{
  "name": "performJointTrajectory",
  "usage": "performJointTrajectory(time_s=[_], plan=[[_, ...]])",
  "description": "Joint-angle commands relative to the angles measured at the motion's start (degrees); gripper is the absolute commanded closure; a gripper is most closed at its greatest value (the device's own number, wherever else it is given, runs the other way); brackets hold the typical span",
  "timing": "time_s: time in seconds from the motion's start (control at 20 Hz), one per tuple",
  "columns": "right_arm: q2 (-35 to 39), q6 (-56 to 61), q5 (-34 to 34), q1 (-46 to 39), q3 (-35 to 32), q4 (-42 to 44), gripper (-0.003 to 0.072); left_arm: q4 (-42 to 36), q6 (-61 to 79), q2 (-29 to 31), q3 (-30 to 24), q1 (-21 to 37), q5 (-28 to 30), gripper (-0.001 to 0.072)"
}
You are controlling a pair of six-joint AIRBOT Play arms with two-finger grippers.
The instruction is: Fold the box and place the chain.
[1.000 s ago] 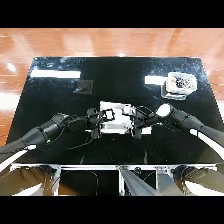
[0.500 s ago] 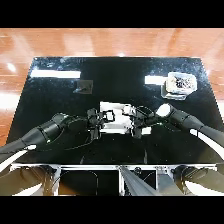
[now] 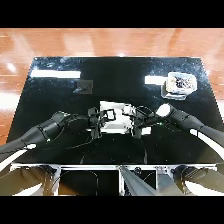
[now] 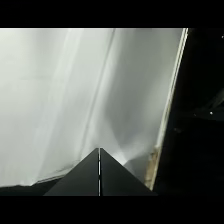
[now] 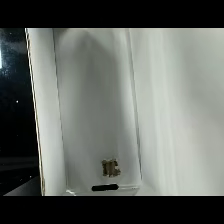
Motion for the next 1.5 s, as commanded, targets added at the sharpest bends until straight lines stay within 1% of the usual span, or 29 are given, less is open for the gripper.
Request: performJointTrajectory(time_s=[0.0, 0.1, 0.2, 0.4, 0.5, 0.65, 0.8, 0.9, 1.05, 1.15, 1.25, 1.3, 1.45], plan=[[0.0, 0.0, 0.4, 0.0, 0.0, -0.1, 0.0143, 3.0, -5.2, 1.4, 1.2, 1.8, 1.2, 0.0692], [0.0, 0.0, 0.3, 0.0, 0.0, -0.1, 0.0143, 4.5, -9.3, 4.5, 1.2, 4.1, 1.5, 0.0691], [0.0, 0.0, 0.3, 0.0, 0.0, -0.1, 0.0143, 4.4, -12.7, 8.5, 1.2, 7.4, 3.2, 0.0691], [0.0, 0.0, 0.3, 0.0, 0.0, -0.1, 0.0143, 4.4, -20.0, 15.4, 1.2, 15.8, 10.6, 0.0691], [0.0, -0.1, 0.3, 0.0, 0.0, -0.2, 0.0143, 4.3, -27.8, 16.0, 1.2, 21.3, 16.0, 0.0691], [0.0, -0.8, 0.3, 0.0, 0.0, -3.3, 0.0143, 4.3, -40.0, 15.6, 1.2, 30.1, 26.9, 0.0691], [0.0, -3.7, -0.2, 0.0, 0.0, -4.7, 0.0143, 3.7, -43.9, 15.1, 1.1, 36.8, 34.4, 0.0691], [0.0, -4.9, -0.8, 0.0, 0.0, -4.6, 0.0143, 3.8, -43.9, 14.6, 1.1, 38.8, 38.1, 0.0691], [0.0, -5.1, -1.2, 0.0, 0.0, -4.6, 0.0143, 4.5, -43.6, 13.2, 1.1, 38.3, 39.8, 0.0691], [0.0, -5.0, -1.1, 0.0, 0.0, -4.6, 0.0143, 5.5, -45.0, 12.1, 0.7, 37.8, 38.4, 0.0691], [0.0, -5.0, -1.1, 0.0, 0.0, -4.6, 0.0143, 5.3, -50.4, 10.0, -0.4, 37.9, 36.4, 0.069], [0.0, -5.0, -1.1, 0.0, 0.0, -4.6, 0.0143, 4.6, -50.6, 8.3, -0.5, 37.9, 36.2, 0.069], [0.0, -5.0, -1.2, 0.0, 0.0, -4.5, 0.0144, -1.0, -50.5, 2.6, -0.5, 37.9, 35.3, 0.069]])
